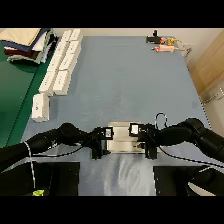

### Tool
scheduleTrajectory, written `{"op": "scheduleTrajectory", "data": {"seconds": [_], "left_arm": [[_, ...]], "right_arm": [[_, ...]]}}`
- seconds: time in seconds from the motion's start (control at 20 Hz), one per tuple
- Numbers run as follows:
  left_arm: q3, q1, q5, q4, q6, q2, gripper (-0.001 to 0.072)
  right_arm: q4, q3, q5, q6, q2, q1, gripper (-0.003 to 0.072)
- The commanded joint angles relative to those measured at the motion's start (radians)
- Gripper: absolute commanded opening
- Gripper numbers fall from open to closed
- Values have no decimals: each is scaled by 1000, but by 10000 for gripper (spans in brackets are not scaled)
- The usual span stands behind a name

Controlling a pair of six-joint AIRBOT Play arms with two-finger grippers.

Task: Fold the box.

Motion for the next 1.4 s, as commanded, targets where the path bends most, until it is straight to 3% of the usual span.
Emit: {"op": "scheduleTrajectory", "data": {"seconds": [0.0, 0.05, 0.2, 0.7, 0.75, 0.8, 0.85, 0.9, 0.95, 1.2, 1.35], "left_arm": [[1, 0, 0, -1, -1, 0, 427], [1, 0, 0, -1, -1, 0, 427], [1, 0, 0, -1, -1, 0, 427], [1, 0, 0, -1, -1, 0, 427], [1, 0, 0, -1, -1, 0, 427], [1, 0, 0, -1, -1, 0, 427], [1, 0, 0, -1, -1, 0, 427], [1, 0, 0, -1, -1, 0, 427], [1, 0, 0, -1, -1, 0, 427], [1, 0, 0, -1, -1, 0, 427], [1, 0, 0, -1, -1, 0, 427]], "right_arm": [[14, -1, 55, -11, -16, 68, 193], [13, -1, 81, -11, -27, 77, 218], [6, -1, 117, -11, -69, 83, 483], [-50, 11, 82, 63, -44, 83, 488], [-56, 11, 80, 92, -36, 82, 437], [-78, 14, 67, 137, -27, 82, 216], [-124, 21, 40, 201, -18, 82, 94], [-179, 29, 19, 271, -13, 81, 80], [-243, 37, -24, 331, -9, 80, 7], [-477, 80, -221, 537, 15, 79, 3], [-672, 92, -249, 779, 74, 79, 3]]}}
